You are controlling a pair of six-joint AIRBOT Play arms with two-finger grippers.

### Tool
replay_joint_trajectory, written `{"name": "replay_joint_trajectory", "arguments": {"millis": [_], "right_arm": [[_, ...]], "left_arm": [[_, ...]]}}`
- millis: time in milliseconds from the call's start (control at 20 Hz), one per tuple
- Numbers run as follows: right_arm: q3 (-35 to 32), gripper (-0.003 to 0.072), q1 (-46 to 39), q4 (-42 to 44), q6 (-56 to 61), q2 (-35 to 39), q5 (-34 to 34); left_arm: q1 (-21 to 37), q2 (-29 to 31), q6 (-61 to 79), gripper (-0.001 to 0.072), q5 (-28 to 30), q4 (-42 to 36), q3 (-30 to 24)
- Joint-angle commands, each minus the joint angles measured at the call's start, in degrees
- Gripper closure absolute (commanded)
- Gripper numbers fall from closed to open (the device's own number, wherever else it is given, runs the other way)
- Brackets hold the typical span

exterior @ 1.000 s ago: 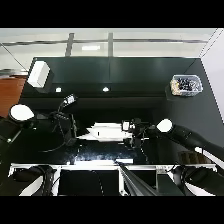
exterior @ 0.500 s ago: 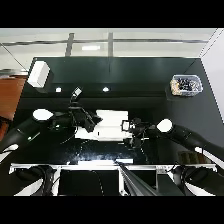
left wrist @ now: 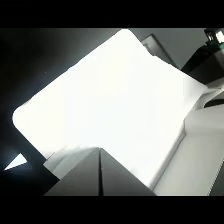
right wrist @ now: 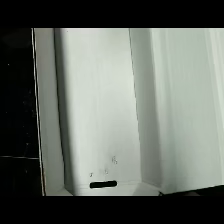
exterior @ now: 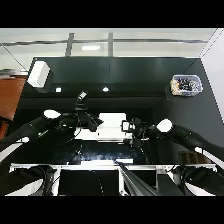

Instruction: Fold the box and place the chain.

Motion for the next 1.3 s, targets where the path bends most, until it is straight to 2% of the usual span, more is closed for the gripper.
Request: {"name": "replay_joint_trajectory", "arguments": {"millis": [0,150,200,250,350,400,500,550,650,750,900,1150,1250], "right_arm": [[0.0,0.0376,0.1,0.0,0.0,0.0,-0.1],[0.0,0.0375,0.1,0.0,0.0,0.0,-0.1],[0.0,0.0376,0.1,0.0,0.0,0.0,-0.1],[0.0,0.0376,0.1,0.0,0.0,0.0,-0.1],[0.0,0.0376,0.1,0.0,0.0,0.0,-0.1],[0.0,0.0376,0.1,0.0,0.0,0.0,-0.1],[0.0,0.0376,0.1,0.0,0.0,0.0,-0.1],[0.0,0.0376,0.1,0.0,0.0,0.0,-0.1],[0.0,0.0376,0.1,0.0,0.0,0.0,-0.1],[0.0,0.0376,0.1,0.0,0.0,0.0,-0.1],[0.0,0.0376,0.1,0.0,0.0,0.0,-0.1],[0.0,0.0376,0.1,0.0,0.0,0.0,-0.1],[0.0,0.0376,0.1,0.0,0.0,0.0,-0.1]], "left_arm": [[1.9,0.9,0.2,0.0679,-0.7,3.0,0.4],[5.8,4.7,0.2,0.0674,-2.5,5.3,0.4],[7.6,6.3,0.2,0.0608,-4.6,7.4,0.4],[9.6,7.8,0.2,0.0499,-7.2,9.9,0.4],[13.4,10.4,0.2,0.0462,-13.2,14.6,0.4],[15.1,11.6,0.2,0.0395,-16.4,17.9,0.4],[17.1,13.0,4.0,0.0075,-21.9,26.4,0.4],[17.1,13.1,7.5,0.0004,-24.3,31.3,0.4],[16.5,12.6,10.6,0.0003,-24.5,36.0,-0.3],[15.5,12.2,16.5,0.0004,-24.0,35.3,-0.8],[13.3,11.9,20.3,0.0004,-19.6,35.3,-1.0],[10.1,8.4,31.0,0.0007,-15.3,29.6,-1.0],[8.8,7.4,31.1,0.0007,-13.4,27.6,-1.0]]}}
